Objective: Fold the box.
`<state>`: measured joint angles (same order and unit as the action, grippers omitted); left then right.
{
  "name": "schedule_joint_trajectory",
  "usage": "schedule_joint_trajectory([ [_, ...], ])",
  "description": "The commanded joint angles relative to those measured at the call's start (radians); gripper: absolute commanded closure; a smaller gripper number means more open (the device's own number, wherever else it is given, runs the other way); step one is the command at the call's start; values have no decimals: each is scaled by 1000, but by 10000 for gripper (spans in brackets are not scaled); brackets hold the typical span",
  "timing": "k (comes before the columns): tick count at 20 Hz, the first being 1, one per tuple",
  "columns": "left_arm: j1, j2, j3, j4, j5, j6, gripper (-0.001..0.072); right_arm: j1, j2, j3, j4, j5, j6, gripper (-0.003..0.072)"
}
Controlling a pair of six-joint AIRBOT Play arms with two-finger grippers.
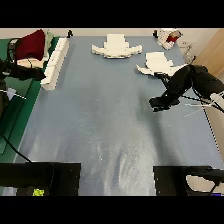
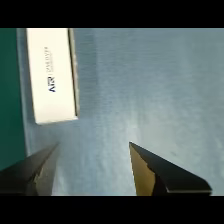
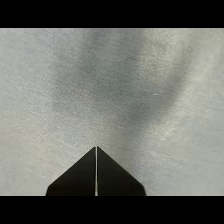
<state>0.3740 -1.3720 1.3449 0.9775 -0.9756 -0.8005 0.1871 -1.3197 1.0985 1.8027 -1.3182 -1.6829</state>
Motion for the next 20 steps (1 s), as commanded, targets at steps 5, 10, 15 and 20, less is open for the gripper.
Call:
schedule_joint_trajectory([
  [5, -208, 106, 5, -142, -377, -58, 696, -1, 0, 1, 0, 0, 0, 681],
  [10, -437, 106, -79, -185, -388, -129, 698, -1, 0, 1, 0, 0, 0, 681],
  [15, -660, 103, -305, -184, -167, -137, 697, -1, 0, 1, 0, 0, 0, 681],
  [20, -713, 100, -390, -185, -49, -137, 697, -1, 0, 1, 0, 0, 0, 681],
])
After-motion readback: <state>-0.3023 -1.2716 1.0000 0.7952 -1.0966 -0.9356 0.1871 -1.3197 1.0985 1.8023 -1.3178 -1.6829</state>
